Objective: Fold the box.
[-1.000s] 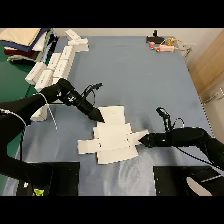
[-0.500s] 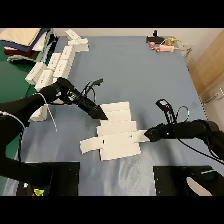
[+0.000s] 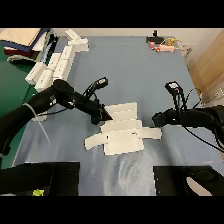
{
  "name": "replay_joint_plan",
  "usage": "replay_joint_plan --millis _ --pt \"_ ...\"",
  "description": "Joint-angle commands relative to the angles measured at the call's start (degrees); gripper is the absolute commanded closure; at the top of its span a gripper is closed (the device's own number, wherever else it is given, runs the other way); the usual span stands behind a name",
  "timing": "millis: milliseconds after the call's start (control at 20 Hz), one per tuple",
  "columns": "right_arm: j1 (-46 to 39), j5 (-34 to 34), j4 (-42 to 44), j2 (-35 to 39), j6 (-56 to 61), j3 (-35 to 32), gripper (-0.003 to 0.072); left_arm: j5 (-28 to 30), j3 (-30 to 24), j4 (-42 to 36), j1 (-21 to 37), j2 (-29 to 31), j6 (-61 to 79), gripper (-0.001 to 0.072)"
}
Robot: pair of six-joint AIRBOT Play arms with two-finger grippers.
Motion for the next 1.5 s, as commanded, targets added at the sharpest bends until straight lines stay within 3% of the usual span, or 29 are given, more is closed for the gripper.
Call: replay_joint_plan --millis 0,200,600,850,1150,1450 --pt "-0.02 0.57 -1.29 0.02 1.75 1.51 0.0301 11.76 -8.28 0.7 -4.87 9.01 5.97 0.0702" --pt "-0.02 0.92 -1.27 0.02 2.43 1.51 0.0302 17.29 -14.58 0.57 -9.05 12.81 12.48 0.0698" --pt "-0.02 0.98 -0.55 -0.02 4.15 1.38 0.0302 22.23 -16.28 0.61 -10.21 11.96 12.44 0.0697" --pt "-0.02 0.98 -0.09 -0.04 4.17 1.38 0.0303 19.76 -16.26 0.28 -10.23 11.98 9.35 0.0697" --pt "-0.02 0.15 -0.09 -0.04 5.22 1.38 0.0303 19.21 -16.55 0.24 -10.21 16.13 22.38 0.07" --pt "-0.02 -0.13 0.11 -0.04 5.64 1.38 0.0303 28.76 -21.46 -4.44 -13.84 20.28 29.14 0.0701"
